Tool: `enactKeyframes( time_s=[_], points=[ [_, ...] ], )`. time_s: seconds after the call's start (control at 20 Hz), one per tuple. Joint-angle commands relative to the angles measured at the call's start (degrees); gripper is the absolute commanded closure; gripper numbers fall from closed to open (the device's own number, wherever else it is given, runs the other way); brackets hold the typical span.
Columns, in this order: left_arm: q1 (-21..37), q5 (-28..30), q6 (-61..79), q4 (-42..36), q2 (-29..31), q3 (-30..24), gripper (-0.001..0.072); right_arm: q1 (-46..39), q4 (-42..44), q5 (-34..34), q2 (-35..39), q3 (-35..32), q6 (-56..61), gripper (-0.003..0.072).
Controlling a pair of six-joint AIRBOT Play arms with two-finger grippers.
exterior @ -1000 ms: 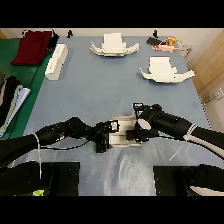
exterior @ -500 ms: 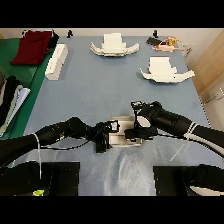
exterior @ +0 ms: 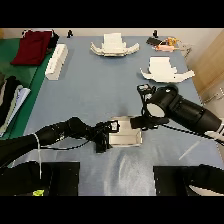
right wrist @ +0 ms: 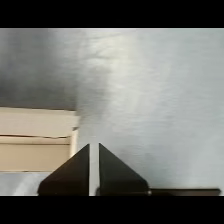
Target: Fold the box.
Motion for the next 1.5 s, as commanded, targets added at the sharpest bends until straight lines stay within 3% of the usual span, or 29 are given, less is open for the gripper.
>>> enactKeyframes(
  time_s=[0.0,0.15,0.45,0.6,0.75,1.0,1.25,1.45],
  points=[
    [0.0,0.0,0.0,0.0,0.0,0.0,0.0241,-5.5,-3.1,3.0,1.0,0.4,-6.4,0.0669],
    [0.0,0.0,0.0,0.0,0.0,0.0,0.0241,-16.2,3.9,-3.0,-2.7,0.2,-16.1,0.0683],
    [0.0,0.0,0.0,0.0,0.0,0.0,0.0241,-39.3,47.5,-11.4,-14.7,0.4,-44.0,0.0681],
    [0.0,0.0,0.0,0.0,0.0,0.0,0.0241,-42.3,63.2,-10.3,-18.9,1.1,-56.5,0.0681],
    [0.0,0.0,0.0,0.0,0.0,0.0,0.0241,-40.0,65.3,-7.4,-20.0,1.2,-63.0,0.0681],
    [0.0,0.0,0.0,0.0,0.0,0.0,0.0241,-33.6,63.5,4.2,-19.3,1.2,-70.0,0.0681],
    [0.0,0.0,0.0,0.0,0.0,0.0,0.0241,-27.6,56.5,2.0,-13.8,-0.3,-72.2,0.0681],
    [0.0,0.0,0.0,0.0,0.0,0.0,0.0241,-22.3,54.6,-6.9,-6.6,-6.1,-78.0,0.0681]
  ],
)
